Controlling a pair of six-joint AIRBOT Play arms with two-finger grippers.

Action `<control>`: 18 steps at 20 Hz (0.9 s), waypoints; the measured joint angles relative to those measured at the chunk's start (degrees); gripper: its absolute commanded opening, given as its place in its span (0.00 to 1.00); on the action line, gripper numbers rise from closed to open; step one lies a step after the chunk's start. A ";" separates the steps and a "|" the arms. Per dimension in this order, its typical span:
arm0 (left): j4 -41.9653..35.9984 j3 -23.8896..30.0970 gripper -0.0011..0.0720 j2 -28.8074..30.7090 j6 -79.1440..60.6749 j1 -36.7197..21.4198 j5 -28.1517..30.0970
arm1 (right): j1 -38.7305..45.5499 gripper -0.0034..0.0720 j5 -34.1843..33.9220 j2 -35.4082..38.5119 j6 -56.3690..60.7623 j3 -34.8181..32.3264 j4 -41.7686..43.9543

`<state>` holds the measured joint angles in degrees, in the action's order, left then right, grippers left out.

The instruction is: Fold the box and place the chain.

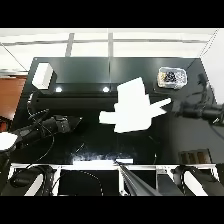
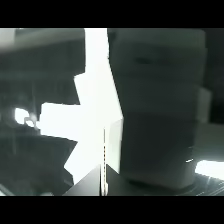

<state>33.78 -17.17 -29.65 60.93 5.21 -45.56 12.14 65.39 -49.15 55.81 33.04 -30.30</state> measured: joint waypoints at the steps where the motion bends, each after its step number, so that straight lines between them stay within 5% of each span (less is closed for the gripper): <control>1: 0.02 -0.13 0.99 -0.37 -0.46 0.52 -0.17 | -2.49 0.06 -1.97 2.23 -0.76 -2.51 0.09; 5: 0.02 -2.25 0.99 -6.03 -0.63 4.52 -1.14 | -15.39 0.06 -13.99 8.55 -3.61 -10.36 -0.59; 9: -1.20 -6.10 0.99 -18.12 1.73 6.73 -1.53 | -25.05 0.06 -25.40 10.40 -3.30 -14.21 -1.07; 18: -10.75 -18.49 0.99 -43.25 -8.76 7.63 -6.12 | -29.49 0.06 -30.91 11.06 -1.84 -16.00 -1.42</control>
